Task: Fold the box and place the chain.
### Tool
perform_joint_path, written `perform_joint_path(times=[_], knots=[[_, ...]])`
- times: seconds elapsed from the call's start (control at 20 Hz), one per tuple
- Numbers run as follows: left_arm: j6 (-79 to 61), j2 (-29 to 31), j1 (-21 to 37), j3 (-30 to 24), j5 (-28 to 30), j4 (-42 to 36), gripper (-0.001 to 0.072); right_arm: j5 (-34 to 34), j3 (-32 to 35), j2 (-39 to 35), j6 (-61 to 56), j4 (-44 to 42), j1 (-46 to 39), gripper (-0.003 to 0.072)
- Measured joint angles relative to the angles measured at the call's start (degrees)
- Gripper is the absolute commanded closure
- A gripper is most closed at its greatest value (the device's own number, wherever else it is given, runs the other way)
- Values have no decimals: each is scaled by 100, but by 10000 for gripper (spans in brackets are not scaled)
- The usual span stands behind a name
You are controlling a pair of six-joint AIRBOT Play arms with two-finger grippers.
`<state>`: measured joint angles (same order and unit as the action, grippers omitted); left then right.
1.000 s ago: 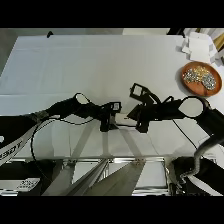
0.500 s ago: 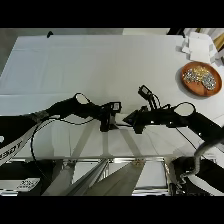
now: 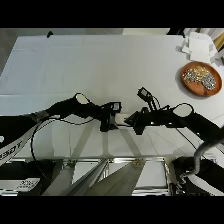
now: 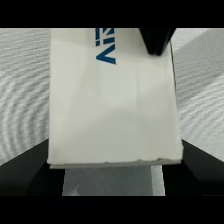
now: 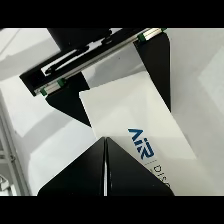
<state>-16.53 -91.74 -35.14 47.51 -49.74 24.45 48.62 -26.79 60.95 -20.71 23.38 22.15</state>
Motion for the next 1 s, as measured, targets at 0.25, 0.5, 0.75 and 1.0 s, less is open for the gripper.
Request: perform_joint_path(times=[0.25, 0.5, 0.75, 1.0], knots=[[-2, 0, 0, 0, 0, 4, 319, 94, 9, 50, -55, 404, 0, 673], [-11, 0, 0, 0, 0, 9, 319, -39, 31, 166, -140, 723, 179, 673], [-4, 0, -2, 0, 2, 7, 319, -258, 37, 195, -356, 1056, 295, 673], [0, 0, -2, 0, 2, 4, 319, -396, 37, 197, -553, 1292, 319, 673]])
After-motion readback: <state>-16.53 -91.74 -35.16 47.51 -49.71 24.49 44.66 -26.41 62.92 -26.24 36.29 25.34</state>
